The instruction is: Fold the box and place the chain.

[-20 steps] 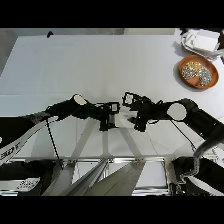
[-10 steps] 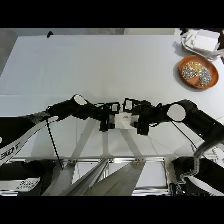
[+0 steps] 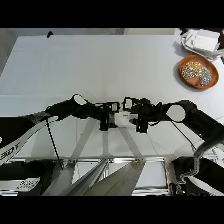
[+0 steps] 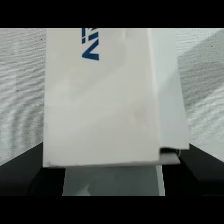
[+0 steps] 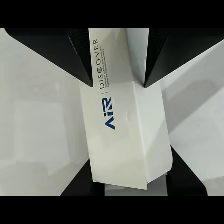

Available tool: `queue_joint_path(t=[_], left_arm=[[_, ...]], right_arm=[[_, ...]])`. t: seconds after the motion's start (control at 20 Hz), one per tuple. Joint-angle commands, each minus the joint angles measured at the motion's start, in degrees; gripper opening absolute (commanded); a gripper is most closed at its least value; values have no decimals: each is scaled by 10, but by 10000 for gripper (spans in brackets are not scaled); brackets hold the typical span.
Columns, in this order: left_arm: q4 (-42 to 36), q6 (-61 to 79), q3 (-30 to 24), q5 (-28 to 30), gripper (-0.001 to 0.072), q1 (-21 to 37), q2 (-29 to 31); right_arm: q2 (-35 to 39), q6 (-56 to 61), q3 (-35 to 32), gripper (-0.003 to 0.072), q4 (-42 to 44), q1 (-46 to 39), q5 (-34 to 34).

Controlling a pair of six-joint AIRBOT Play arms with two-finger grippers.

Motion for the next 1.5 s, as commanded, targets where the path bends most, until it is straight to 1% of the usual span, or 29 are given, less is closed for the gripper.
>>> queue_joint_path(t=[0.0,0.1,0.4,0.6,0.7,0.75,0.8,1.05,1.1,1.3,1.45], left_arm=[[1,1,0,-3,332,0,0],[1,2,0,-3,332,0,0],[1,2,0,-3,332,0,0],[1,1,0,-3,332,0,0],[1,2,0,-3,332,0,0],[1,1,0,-3,332,0,0],[1,1,0,-3,332,0,0],[1,2,0,-3,332,0,0],[1,2,0,-3,332,0,0],[1,1,0,-3,332,0,0],[1,2,0,-3,332,0,0]], right_arm=[[0,8,0,314,-19,0,-16],[0,15,0,223,-21,0,-16],[0,15,0,219,-22,0,-38],[0,15,0,218,-31,0,-39],[0,16,0,217,-31,0,-34],[0,23,0,205,-30,0,-31],[0,29,-1,167,-30,0,-30],[0,28,-14,165,-21,0,-8],[0,28,-18,155,-17,0,-8],[0,28,-38,154,-16,0,-8],[0,28,-39,162,0,0,-6]])
